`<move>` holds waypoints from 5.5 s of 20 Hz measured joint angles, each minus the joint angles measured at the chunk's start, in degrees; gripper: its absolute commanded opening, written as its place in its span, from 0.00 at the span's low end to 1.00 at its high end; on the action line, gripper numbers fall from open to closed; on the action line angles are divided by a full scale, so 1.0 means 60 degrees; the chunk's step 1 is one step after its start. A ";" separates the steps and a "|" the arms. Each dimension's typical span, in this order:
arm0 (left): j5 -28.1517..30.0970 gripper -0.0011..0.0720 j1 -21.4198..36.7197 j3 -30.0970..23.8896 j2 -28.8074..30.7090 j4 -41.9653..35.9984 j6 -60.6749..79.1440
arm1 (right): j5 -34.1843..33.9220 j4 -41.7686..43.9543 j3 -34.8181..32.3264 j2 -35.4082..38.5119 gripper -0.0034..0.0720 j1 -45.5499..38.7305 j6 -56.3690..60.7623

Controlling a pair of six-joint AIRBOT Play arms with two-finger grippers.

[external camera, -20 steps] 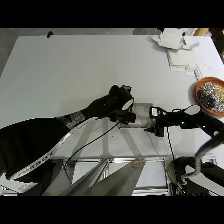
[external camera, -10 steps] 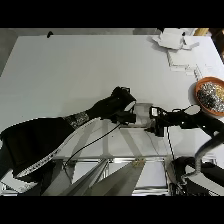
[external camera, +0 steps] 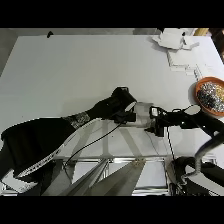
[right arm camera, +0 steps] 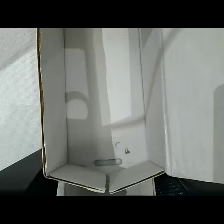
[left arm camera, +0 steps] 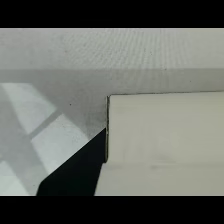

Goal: Fold the box and place the chain.

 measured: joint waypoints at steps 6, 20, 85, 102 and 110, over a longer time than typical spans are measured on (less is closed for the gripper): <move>-0.0124 0.17 0.0007 -0.0004 -0.0015 -0.0069 -0.0168 | -0.0004 -0.0004 0.0000 0.0004 0.59 0.0000 -0.0029; -0.0124 0.26 0.0058 0.0007 -0.0146 -0.0251 0.0029 | -0.0004 -0.0004 0.0000 0.0000 0.59 0.0000 0.0000; 0.4189 0.96 0.3526 -0.6892 0.2393 -1.2433 2.8567 | -0.0007 0.0000 0.0000 0.0004 0.59 0.0000 0.0000; 0.4612 0.65 0.3209 -0.6885 0.2430 -1.1810 2.7358 | 0.0011 -0.0015 0.0000 0.0004 0.59 0.0004 -0.0011; 0.4900 0.44 0.2962 -0.6881 0.2455 -1.1540 2.7190 | 0.0011 -0.0015 0.0000 0.0004 0.59 -0.0004 -0.0004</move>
